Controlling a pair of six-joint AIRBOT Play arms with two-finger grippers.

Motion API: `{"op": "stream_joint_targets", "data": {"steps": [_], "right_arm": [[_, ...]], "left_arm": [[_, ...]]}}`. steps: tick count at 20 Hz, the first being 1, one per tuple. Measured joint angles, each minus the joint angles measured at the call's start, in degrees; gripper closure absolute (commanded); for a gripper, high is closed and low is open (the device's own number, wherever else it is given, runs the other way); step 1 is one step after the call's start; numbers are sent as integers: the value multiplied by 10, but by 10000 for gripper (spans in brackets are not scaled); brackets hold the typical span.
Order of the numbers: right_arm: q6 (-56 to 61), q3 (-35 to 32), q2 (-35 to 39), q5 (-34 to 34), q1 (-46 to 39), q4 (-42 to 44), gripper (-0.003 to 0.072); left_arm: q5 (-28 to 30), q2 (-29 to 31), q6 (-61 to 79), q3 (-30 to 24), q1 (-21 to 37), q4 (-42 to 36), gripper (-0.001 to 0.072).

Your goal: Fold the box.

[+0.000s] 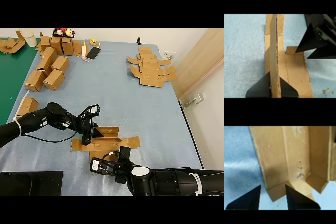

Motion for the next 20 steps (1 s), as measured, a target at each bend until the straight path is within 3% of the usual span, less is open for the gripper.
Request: {"op": "stream_joint_targets", "data": {"steps": [10,19,20], "right_arm": [[23,5,-6,2,0,-47,234],[135,20,15,-3,-6,-100,229],[139,20,16,-3,-6,-103,142]], "left_arm": [[0,0,0,0,0,0,698],[0,0,0,0,0,0,698],[0,0,0,0,0,0,698]]}}
